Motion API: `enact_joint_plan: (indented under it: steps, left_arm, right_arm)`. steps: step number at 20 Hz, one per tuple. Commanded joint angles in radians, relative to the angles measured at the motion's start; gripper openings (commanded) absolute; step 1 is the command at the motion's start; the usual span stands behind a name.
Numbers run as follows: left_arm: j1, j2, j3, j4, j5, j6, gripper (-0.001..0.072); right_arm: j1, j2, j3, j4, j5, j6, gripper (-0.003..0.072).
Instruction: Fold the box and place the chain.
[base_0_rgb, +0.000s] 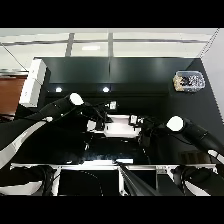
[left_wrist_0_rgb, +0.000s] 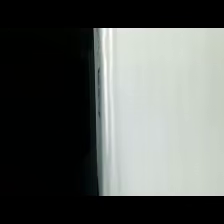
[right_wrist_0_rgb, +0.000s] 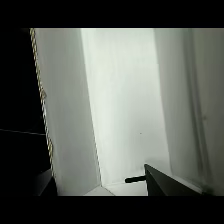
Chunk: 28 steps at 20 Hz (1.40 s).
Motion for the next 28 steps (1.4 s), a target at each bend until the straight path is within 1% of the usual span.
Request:
enact_joint_plan:
  steps: [1, 3, 4, 9, 12, 15, 17, 20, 23, 25, 28]
  left_arm:
    - [0.0, 0.0, 0.0, 0.001, 0.009, 0.003, 0.0026]
    - [0.0, 0.0, 0.0, 0.001, 0.009, 0.003, 0.0026]
    - [0.0, 0.0, 0.0, 0.001, 0.009, 0.003, 0.0026]
    - [0.0, 0.0, 0.0, 0.001, 0.009, 0.003, 0.0026]
    - [0.0, 0.0, 0.0, 0.001, 0.009, 0.003, 0.0026]
    - [0.0, 0.0, 0.0, 0.001, 0.009, 0.003, 0.0026]
    - [0.0, 0.0, 0.0, 0.001, 0.009, 0.003, 0.0025]
    - [0.0, 0.0, 0.0, 0.002, 0.01, 0.003, 0.0025]
    - [0.0, 0.0, 0.0, 0.001, 0.01, 0.003, 0.0026]
    - [0.0, 0.0, 0.0, 0.001, 0.01, 0.003, 0.0025]
    - [0.0, 0.0, 0.0, 0.001, 0.011, 0.003, 0.0025]
  right_arm:
    - [-0.016, 0.048, 0.006, -0.035, -0.031, 0.008, 0.0609]
    - [-0.036, 0.074, 0.006, -0.018, -0.035, 0.056, 0.0615]
    - [-0.048, 0.078, 0.008, -0.026, -0.035, 0.056, 0.0641]
    - [-0.072, 0.077, 0.016, -0.034, -0.042, 0.032, 0.0641]
    - [-0.081, 0.077, 0.017, -0.033, -0.067, 0.005, 0.064]
    - [-0.121, 0.077, 0.037, -0.03, -0.05, -0.03, 0.0639]
    - [-0.154, 0.071, 0.04, 0.063, -0.019, -0.092, 0.0639]
    - [-0.172, 0.012, 0.039, 0.133, 0.022, -0.183, 0.0639]
    - [-0.172, -0.053, 0.039, 0.266, 0.037, -0.33, 0.0639]
    - [-0.172, -0.086, 0.035, 0.253, 0.06, -0.349, 0.0639]
    - [-0.172, -0.115, 0.022, 0.226, 0.041, -0.379, 0.0639]
